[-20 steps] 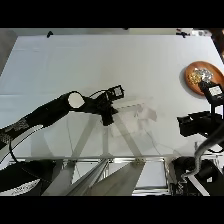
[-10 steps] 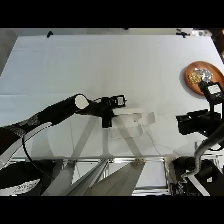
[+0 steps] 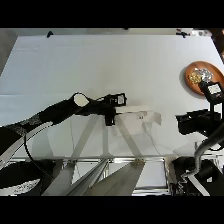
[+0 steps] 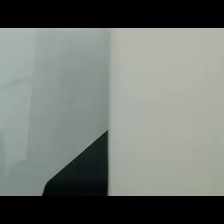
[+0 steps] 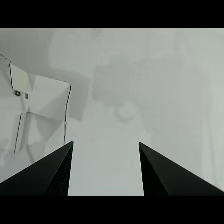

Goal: Fold the box and place the chain.

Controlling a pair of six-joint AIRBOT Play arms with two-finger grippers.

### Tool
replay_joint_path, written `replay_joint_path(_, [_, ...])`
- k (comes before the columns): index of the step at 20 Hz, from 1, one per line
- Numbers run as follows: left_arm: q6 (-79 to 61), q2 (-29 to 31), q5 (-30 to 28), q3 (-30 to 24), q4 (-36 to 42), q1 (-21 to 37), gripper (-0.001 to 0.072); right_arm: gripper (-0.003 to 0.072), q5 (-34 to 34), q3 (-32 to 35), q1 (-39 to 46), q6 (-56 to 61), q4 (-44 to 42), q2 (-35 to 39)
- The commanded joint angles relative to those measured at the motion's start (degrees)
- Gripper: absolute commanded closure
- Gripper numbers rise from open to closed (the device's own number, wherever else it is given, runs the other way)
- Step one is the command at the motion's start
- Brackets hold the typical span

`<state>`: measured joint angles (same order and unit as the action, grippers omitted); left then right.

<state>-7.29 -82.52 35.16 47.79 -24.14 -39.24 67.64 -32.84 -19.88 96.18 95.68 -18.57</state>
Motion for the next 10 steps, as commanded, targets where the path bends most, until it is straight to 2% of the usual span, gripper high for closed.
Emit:
replay_joint_path(1, [-3.2,-0.8,-1.1,0.0,4.0,0.0,0.0704,0.0222,0.0,0.0,0.0,0.0,0.0,0.0])
replay_joint_path(10, [-6.5,-4.2,-0.9,0.0,3.8,-0.5,0.0703,0.0222,0.0,0.0,0.0,0.0,0.0,0.0])
